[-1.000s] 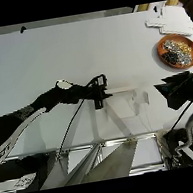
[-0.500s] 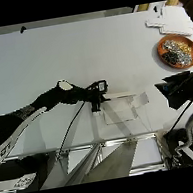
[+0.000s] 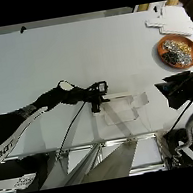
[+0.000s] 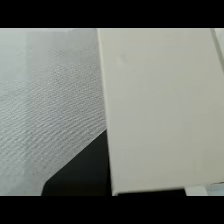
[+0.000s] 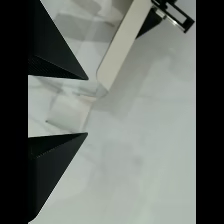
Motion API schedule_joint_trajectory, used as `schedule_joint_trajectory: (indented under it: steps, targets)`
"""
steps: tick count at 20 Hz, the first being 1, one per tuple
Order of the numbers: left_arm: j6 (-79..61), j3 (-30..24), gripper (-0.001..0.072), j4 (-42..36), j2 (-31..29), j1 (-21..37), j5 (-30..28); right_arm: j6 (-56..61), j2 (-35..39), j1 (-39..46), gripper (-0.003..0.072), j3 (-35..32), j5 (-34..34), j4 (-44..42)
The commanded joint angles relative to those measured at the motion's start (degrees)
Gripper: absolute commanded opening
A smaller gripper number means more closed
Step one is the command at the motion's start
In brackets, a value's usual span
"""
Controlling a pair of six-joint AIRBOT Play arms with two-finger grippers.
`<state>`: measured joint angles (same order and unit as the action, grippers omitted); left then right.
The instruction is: Fold the box and place the chain.
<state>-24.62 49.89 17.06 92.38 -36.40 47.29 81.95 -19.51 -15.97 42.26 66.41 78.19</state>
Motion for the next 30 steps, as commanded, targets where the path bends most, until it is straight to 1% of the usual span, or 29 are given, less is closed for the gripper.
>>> schedule_joint_trajectory:
  steps: [1, 4, 6, 8, 9, 10, 11, 12, 13, 14, 15, 16, 17, 18, 19, 21, 22, 24, 26, 28, 30]
  targets:
    - [0.0, 0.0, 0.0005, 0.1, 0.2, 0.0, 1.2, 0.0, 0.1, 0.0, 0.0361, 0.0, 0.0, 0.0]
    - [0.7, 0.0, 0.0005, 0.1, -1.3, 0.0, 2.9, 0.0, 0.1, 0.0, 0.0361, 0.0, 0.0, 0.0]
    - [2.2, 0.0, 0.0005, 0.1, -3.9, 0.0, 3.1, 0.0, 0.1, 0.0, 0.0361, 0.0, 0.0, 0.0]
    - [8.9, 0.0, 0.0005, 0.2, -7.1, 0.0, 2.3, 0.0, 0.1, 0.0, 0.0361, 0.0, 0.2, -0.2]
    - [13.3, 0.0, 0.0004, 0.1, -8.6, 0.0, 0.8, 0.0, 0.0, 0.0, 0.0360, 0.0, 0.6, -1.5]
    - [17.2, 0.1, 0.0004, 0.2, -9.6, 0.0, -1.3, -0.1, -0.4, 0.0, 0.0353, -0.2, 1.1, -4.1]
    - [21.2, 0.5, 0.0004, 0.2, -10.2, 0.0, -3.4, -1.6, -1.2, 0.0, 0.0311, -1.1, 1.3, -8.0]
    - [25.1, 1.4, 0.0003, 0.2, -10.3, 0.0, -4.7, -4.6, -2.3, -0.1, 0.0278, -2.7, 1.2, -13.2]
    - [29.0, 2.4, 0.0003, 0.1, -10.3, 0.0, -5.7, -7.2, -3.9, -0.7, 0.0272, -5.2, 0.2, -18.8]
    - [32.3, 3.3, 0.0003, 0.2, -10.3, 0.0, -6.1, -8.7, -5.5, -1.8, 0.0258, -7.7, -1.6, -22.2]
    - [35.1, 4.1, 0.0003, 0.2, -10.3, 0.0, -6.2, -9.2, -7.2, -3.4, 0.0172, -10.1, -4.1, -22.9]
    - [37.3, 4.4, 0.0003, 0.4, -10.3, 0.0, -6.5, -9.4, -8.8, -5.2, 0.0103, -12.1, -6.5, -22.1]
    - [39.6, 4.4, 0.0003, 0.4, -10.2, 0.0, -7.1, -9.6, -10.6, -7.2, 0.0086, -13.9, -9.7, -21.6]
    - [41.9, 4.4, 0.0003, 0.3, -10.0, 0.0, -7.4, -9.6, -12.1, -9.2, 0.0043, -15.4, -13.8, -21.6]
    - [43.7, 4.4, 0.0003, 0.2, -9.7, 0.1, -7.4, -9.5, -13.9, -11.4, 0.0020, -16.6, -18.5, -21.7]
    - [46.2, 4.4, 0.0003, -0.8, -9.1, 0.3, -7.4, -7.6, -18.3, -15.9, 0.0020, -17.8, -27.4, -21.7]
    - [47.0, 4.4, 0.0003, -2.2, -9.0, 0.6, -7.4, -6.8, -21.3, -18.3, 0.0019, -17.8, -30.7, -21.7]
    - [46.9, 4.4, 0.0003, -5.5, -9.0, 0.8, -7.5, -6.8, -27.5, -23.3, 0.0019, -17.8, -36.3, -22.9]
    - [46.7, 4.4, 0.0003, -5.9, -9.0, 0.8, -7.3, -6.8, -32.7, -28.9, 0.0019, -17.8, -42.0, -24.5]
    - [46.7, 4.4, 0.0003, -5.8, -9.0, 0.8, -7.2, -6.8, -33.8, -32.8, 0.0019, -17.7, -45.1, -26.3]
    - [46.7, 4.4, 0.0003, -5.6, -8.9, 0.8, -7.5, -7.0, -32.6, -35.6, 0.0019, -17.7, -47.5, -26.4]
